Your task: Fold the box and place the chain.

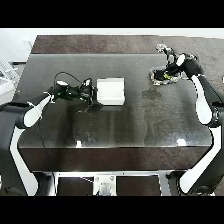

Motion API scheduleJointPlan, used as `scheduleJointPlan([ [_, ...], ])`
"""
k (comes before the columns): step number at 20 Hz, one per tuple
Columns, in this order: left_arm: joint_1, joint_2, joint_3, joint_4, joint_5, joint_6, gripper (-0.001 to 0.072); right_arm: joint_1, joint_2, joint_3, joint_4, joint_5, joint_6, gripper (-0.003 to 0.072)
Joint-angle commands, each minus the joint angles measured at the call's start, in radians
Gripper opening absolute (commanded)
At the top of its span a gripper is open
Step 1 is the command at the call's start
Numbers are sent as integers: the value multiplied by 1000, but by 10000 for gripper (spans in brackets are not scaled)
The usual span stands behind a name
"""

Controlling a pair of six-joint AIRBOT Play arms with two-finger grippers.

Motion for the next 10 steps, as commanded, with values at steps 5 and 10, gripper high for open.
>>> scheduleJointPlan([
  [5,0,1,0,0,0,0,464,2,47,63,4,33,6,5],
  [10,1,1,0,0,1,1,464,3,153,63,2,42,6,5],
])
